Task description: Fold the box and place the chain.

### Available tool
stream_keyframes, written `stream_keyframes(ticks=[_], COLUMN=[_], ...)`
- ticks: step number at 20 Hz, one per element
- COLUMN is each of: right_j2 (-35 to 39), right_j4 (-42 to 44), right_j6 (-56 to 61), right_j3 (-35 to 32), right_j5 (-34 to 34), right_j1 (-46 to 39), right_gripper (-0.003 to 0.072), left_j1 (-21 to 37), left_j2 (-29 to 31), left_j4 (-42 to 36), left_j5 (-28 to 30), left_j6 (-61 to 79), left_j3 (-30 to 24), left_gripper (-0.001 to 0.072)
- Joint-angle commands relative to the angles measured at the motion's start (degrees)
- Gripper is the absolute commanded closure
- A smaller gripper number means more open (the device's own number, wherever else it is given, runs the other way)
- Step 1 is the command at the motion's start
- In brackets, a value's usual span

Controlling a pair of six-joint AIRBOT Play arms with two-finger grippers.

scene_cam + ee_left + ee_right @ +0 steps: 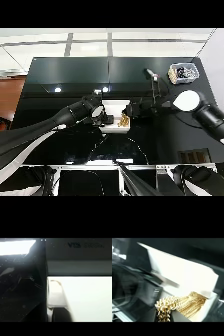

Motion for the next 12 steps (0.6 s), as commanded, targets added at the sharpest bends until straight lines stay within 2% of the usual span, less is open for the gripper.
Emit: stream_keyframes(ticks=[1,2,3,6,7,9,12], right_j2=[-2.91,-3.19,-3.23,-3.23,-3.19,-2.64,-0.33], right_j4=[-0.28,-0.26,-0.26,-0.46,-0.46,-1.46,-8.63], right_j6=[0.26,0.26,0.26,0.20,0.13,-1.49,-1.51], right_j3=[-3.32,-3.32,-3.32,-3.06,-2.62,-1.66,-1.64], right_j5=[-2.89,-3.54,-4.15,-3.26,-1.42,3.19,8.20], right_j1=[0.83,0.81,0.72,-0.61,-2.16,-6.27,-12.09], right_gripper=[0.0664,0.0559,0.0414,0.0422,0.0469,0.0468,0.0468], left_j1=[0.04,0.04,0.02,0.04,0.04,0.04,0.04], left_j2=[-0.02,-0.02,-0.02,-0.02,-0.02,-0.02,-0.15], left_j4=[-0.02,-0.02,-0.02,0.00,0.00,0.00,0.04], left_j5=[0.35,0.33,0.33,0.35,0.35,0.35,1.60], left_j6=[0.00,0.00,0.00,0.00,0.00,0.00,0.02], left_j3=[0.02,0.02,0.02,0.02,0.02,0.02,0.02], left_gripper=[0.0682,0.0682,0.0682,0.0682,0.0682,0.0682,0.0682])
